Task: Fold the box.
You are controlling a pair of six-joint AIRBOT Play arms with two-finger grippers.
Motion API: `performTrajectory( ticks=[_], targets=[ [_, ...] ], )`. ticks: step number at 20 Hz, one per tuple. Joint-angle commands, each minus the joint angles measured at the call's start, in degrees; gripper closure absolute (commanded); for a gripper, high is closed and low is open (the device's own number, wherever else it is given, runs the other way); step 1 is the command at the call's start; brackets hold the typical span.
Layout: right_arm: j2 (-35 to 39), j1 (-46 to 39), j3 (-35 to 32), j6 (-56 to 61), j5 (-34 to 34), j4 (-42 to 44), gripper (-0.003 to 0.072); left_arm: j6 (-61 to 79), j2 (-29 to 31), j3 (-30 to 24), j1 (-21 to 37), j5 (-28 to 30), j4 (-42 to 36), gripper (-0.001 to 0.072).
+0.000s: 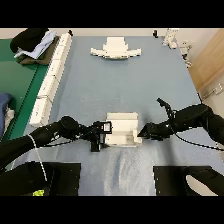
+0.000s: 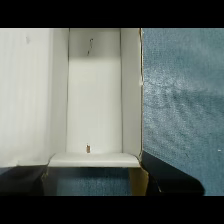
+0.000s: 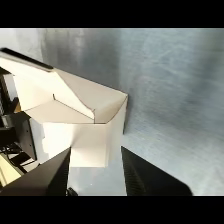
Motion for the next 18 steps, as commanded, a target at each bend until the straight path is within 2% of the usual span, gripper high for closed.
performTrajectory(
  ticks=[1,3,10,15,18],
  targets=[
    [0.1,5.7,0.1,0.5,5.8,-1.2,0.0198,0.0,0.0,0.0,0.0,0.0,0.0,0.0242],
    [-0.1,8.2,0.4,4.0,8.8,-4.1,0.0198,0.0,0.0,0.0,0.0,0.0,0.0,0.0242],
    [-2.7,17.8,5.5,19.8,12.1,-18.6,0.0204,0.0,0.0,0.0,0.0,0.0,0.0,0.0242],
    [-9.1,26.8,13.5,34.6,10.1,-28.8,0.0241,0.0,0.0,0.0,0.0,0.0,0.0,0.0242],
    [-13.5,31.7,17.9,44.3,6.4,-34.7,0.0242,0.0,0.0,0.0,0.0,0.0,0.0,0.0242]
  ],
)
